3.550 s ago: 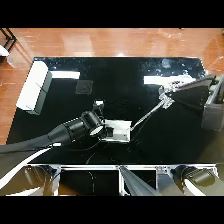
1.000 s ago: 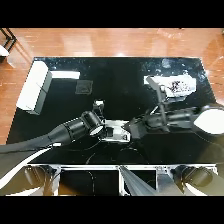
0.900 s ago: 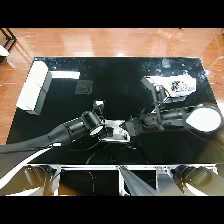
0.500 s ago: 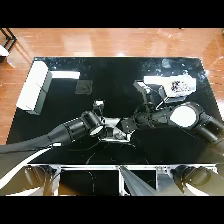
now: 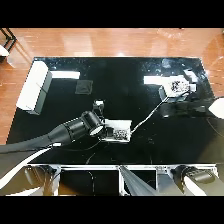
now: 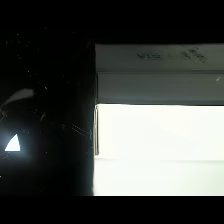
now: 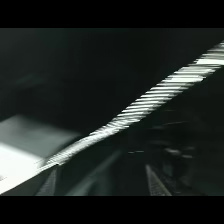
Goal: Fold the box and place the chain.
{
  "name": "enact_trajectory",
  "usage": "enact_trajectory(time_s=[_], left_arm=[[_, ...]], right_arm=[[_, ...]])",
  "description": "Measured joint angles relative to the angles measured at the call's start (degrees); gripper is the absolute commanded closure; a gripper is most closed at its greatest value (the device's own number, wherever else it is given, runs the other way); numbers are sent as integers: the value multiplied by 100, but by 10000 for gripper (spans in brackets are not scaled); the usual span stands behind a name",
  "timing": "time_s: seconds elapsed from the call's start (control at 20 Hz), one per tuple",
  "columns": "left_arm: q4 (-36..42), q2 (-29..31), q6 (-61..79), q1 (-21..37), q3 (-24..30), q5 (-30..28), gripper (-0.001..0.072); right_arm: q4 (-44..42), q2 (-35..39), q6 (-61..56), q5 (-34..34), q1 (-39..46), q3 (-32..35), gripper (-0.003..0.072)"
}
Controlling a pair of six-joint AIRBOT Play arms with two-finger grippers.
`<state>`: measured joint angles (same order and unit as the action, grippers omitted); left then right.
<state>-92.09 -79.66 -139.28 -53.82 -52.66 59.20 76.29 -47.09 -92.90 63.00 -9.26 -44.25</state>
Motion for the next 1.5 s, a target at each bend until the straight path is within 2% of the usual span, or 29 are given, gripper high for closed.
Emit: enact_trajectory(time_s=[0.1,0.25,0.4,0.55,0.6,0.65,0.7,0.75,0.8,0.85,0.9,1.05,1.2,1.3,1.5], left_arm=[[0,0,0,0,0,0,685],[0,0,0,0,0,2,685],[0,0,0,0,0,0,685],[4,0,0,0,0,0,685],[11,0,0,0,0,2,685],[22,0,0,0,0,0,685],[26,0,0,0,0,0,685],[35,0,0,0,-2,0,685],[44,0,0,0,0,0,685],[48,0,0,0,0,0,685],[61,0,0,0,0,0,685],[72,0,0,0,0,0,685],[85,0,0,0,0,-2,685],[85,0,0,0,0,-2,685],[85,0,0,0,0,-2,685]], right_arm=[[258,-216,-120,-367,525,190,-12],[461,-935,-498,-1086,925,210,-5],[546,-1897,-1010,-1596,1071,-127,-4],[494,-2822,-1370,-1803,1128,-660,-2],[450,-3069,-1453,-1851,1139,-826,129],[426,-3265,-1512,-1860,1145,-960,168],[365,-3436,-1572,-1878,1152,-1073,391],[319,-3552,-1602,-1871,1154,-1150,569],[280,-3639,-1631,-1867,1156,-1211,571],[254,-3705,-1635,-1851,1156,-1252,668],[232,-3751,-1609,-1816,1163,-1287,666],[195,-3781,-1314,-1576,1172,-1403,667],[188,-3397,-745,-1235,1176,-1528,668],[162,-2815,-299,-994,1176,-1574,668],[46,-1099,463,-310,1176,-1615,668]])
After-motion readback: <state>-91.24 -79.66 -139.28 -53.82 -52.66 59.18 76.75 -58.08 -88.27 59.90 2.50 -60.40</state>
